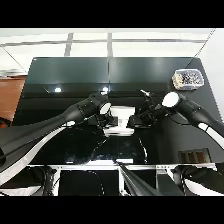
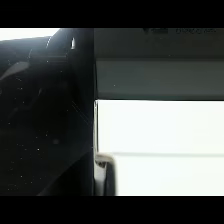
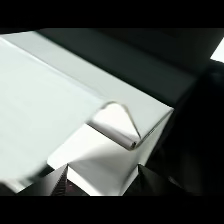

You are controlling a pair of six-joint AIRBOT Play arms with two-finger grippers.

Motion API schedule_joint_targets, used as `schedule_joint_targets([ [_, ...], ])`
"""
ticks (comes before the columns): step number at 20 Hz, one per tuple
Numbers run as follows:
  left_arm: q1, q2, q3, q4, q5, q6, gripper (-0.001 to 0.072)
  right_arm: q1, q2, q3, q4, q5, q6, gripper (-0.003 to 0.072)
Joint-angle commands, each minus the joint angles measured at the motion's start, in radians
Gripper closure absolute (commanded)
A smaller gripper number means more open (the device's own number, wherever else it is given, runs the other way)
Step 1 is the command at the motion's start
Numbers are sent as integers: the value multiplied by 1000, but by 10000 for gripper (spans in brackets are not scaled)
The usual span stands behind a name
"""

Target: Fold the box and place the chain.

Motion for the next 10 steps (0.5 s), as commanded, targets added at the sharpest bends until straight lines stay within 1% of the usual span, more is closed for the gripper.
schedule_joint_targets([
  [1,0,0,0,-1,1,1,684,116,-3,45,-267,-48,317,219],
  [2,1,0,0,-1,1,1,684,142,-9,45,-305,-66,388,235],
  [3,1,0,0,-1,1,1,684,162,-16,46,-328,-72,438,288],
  [6,0,0,0,-1,1,1,684,203,-49,46,-382,-81,565,298],
  [7,0,0,0,-1,0,1,684,212,-54,46,-397,-81,592,327],
  [10,0,0,0,-1,0,1,684,239,-59,60,-477,-54,684,327],
])
